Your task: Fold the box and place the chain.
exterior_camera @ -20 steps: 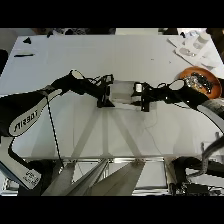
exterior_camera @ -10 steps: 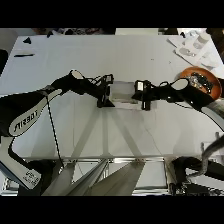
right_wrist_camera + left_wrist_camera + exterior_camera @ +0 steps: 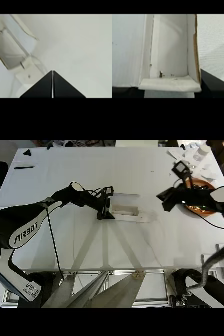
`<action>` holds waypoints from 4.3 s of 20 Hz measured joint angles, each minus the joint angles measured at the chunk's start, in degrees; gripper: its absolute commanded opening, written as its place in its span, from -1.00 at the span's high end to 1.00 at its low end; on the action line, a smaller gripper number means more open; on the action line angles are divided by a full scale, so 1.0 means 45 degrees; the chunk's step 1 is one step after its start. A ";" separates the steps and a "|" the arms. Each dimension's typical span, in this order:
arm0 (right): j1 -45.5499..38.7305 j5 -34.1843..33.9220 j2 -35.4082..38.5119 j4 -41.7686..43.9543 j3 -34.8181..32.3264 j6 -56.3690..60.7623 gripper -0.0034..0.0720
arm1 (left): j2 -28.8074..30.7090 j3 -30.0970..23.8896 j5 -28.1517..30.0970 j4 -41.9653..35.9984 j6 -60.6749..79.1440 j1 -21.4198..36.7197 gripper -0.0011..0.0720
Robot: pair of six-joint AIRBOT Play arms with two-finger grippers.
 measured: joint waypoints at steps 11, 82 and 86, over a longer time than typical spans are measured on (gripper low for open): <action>-0.1569 0.1554 -0.1734 -0.0777 -0.1753 0.5814 0.90 | 0.0000 0.0000 0.0005 0.0000 0.0000 0.0000 0.27; 0.5824 -0.0699 -0.4541 -0.6096 0.1622 1.3896 -0.29 | 0.0000 0.0000 -0.0010 0.0005 0.0005 0.0000 0.27; 0.6509 0.0291 -0.5003 -0.7650 0.2497 1.6320 -0.30 | 0.0000 0.0000 -0.0005 0.0005 0.0000 0.0000 0.27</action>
